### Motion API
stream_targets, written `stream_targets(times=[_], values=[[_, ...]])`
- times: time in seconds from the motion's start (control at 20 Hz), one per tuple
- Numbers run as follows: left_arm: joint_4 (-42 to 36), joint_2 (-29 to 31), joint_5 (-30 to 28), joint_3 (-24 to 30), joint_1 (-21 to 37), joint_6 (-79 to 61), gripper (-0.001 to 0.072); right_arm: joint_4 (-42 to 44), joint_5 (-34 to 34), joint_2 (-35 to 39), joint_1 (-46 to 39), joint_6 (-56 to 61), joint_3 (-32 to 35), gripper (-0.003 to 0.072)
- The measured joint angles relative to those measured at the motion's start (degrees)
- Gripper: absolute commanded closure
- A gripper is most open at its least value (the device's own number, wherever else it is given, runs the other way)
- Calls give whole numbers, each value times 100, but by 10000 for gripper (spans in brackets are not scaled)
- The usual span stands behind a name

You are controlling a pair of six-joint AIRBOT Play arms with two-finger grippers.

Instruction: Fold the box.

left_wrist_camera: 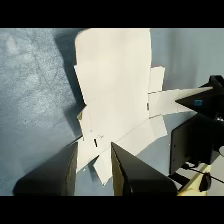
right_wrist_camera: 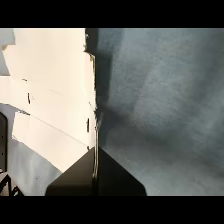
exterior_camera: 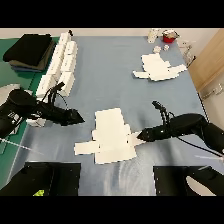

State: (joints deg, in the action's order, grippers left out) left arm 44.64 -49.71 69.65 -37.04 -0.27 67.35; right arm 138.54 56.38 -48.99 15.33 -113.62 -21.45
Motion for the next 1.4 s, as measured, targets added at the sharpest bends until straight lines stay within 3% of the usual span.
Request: stream_targets(times=[0.25, 0.55, 0.85, 1.15, 1.2, 1.3, 1.4], values=[[-72, -634, -192, 0, -57, -522, 410, -48, -337, 621, 219, 2, 448, 682], [-1263, -2070, -240, -105, -87, -1803, 411, -52, -407, 774, 282, 11, 577, 682], [-1703, -3261, -35, -481, -197, -2380, 411, -52, -417, 793, 284, 17, 597, 682], [-1823, -3836, 407, -745, -564, -2739, 412, -52, -420, 793, 286, 20, 597, 682], [-1840, -3871, 501, -785, -614, -2782, 427, -55, -422, 793, 286, 20, 597, 682], [-1849, -3912, 667, -839, -667, -2868, 585, -55, -422, 791, 286, 20, 597, 682], [-1873, -3934, 776, -872, -702, -2959, 588, -59, -417, 789, 286, 20, 597, 682]])
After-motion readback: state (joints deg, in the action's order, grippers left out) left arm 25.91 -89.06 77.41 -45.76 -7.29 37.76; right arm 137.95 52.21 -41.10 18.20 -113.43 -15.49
